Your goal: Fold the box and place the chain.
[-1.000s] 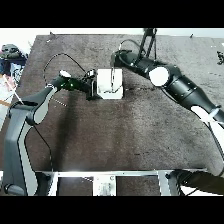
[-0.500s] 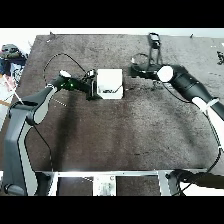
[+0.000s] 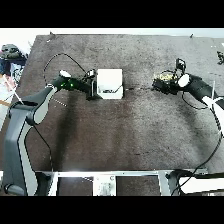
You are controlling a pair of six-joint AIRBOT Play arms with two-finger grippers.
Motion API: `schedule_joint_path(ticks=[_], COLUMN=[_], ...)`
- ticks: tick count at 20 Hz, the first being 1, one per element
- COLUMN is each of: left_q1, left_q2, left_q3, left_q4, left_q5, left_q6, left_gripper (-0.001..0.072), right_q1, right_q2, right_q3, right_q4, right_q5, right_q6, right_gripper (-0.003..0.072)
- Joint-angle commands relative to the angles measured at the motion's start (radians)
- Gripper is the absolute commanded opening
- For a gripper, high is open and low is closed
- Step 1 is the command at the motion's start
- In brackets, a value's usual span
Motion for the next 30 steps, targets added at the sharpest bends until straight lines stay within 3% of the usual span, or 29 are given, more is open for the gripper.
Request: schedule_joint_path(ticks=[1, 7, 16, 18, 19, 23, 30], left_q1=[0.0, 0.0, 0.0, 0.0, 0.0, 0.0, 0.0], left_q2=[0.0, 0.0, 0.0, 0.0, 0.0, 0.0, 0.0], left_q3=[0.0, 0.0, 0.0, 0.0, 0.0, 0.0, 0.0], left_q4=[0.0, 0.0, 0.0, 0.0, 0.0, 0.0, 0.0], left_q5=[0.0, 0.0, 0.0, 0.0, 0.0, 0.0, 0.001], left_q6=[0.0, 0.001, 0.0, 0.001, 0.0, 0.0, 0.001], left_gripper=[0.0447, 0.0447, 0.0447, 0.0447, 0.0447, 0.0447, 0.0447], right_q1=[-0.001, 0.005, 0.006, 0.014, 0.021, 0.079, 0.269], right_q2=[-0.075, -0.174, -0.229, -0.23, -0.223, -0.128, 0.181], right_q3=[0.029, 0.116, 0.127, 0.128, 0.128, 0.128, 0.128], right_q4=[0.027, 0.031, 0.028, 0.023, 0.016, -0.003, -0.003], right_q5=[-0.041, -0.03, -0.038, -0.06, -0.079, -0.076, -0.093], right_q6=[0.009, 0.01, 0.04, 0.031, 0.031, 0.005, -0.051], right_gripper=[0.0243, 0.0242, 0.022, 0.001, 0.001, 0.0009, 0.0009])
